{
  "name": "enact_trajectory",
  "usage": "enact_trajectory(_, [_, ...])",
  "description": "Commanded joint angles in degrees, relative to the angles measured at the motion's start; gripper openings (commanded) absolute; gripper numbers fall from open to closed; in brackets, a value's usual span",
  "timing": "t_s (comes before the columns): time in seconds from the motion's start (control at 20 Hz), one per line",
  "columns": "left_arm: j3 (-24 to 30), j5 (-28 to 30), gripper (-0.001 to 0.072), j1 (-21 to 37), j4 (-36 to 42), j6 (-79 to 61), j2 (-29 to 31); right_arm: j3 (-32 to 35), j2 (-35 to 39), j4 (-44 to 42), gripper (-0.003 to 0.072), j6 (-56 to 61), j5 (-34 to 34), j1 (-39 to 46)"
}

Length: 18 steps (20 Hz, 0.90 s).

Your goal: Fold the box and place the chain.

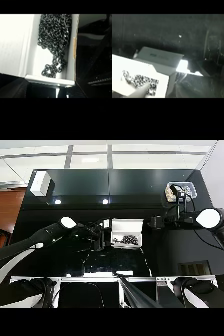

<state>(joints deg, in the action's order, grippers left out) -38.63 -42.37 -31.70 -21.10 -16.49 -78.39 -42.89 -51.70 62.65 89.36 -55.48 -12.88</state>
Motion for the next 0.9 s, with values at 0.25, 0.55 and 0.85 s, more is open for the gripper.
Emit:
enact_trajectory(0.25, [0.0, 0.2, 0.0274, 0.0, -0.1, 0.0, 0.0, -5.2, -11.6, -10.4, 0.0720, -4.3, 14.2, 0.0])
enact_trajectory(0.55, [0.0, 0.2, 0.0274, 0.0, -0.1, 0.0, 0.0, -8.7, -20.5, -10.7, 0.0720, -33.7, 3.2, 0.0])
enact_trajectory(0.85, [0.0, 0.2, 0.0274, 0.0, -0.1, 0.0, 0.0, -14.1, -17.4, -12.0, 0.0720, -54.6, -18.9, -0.6])
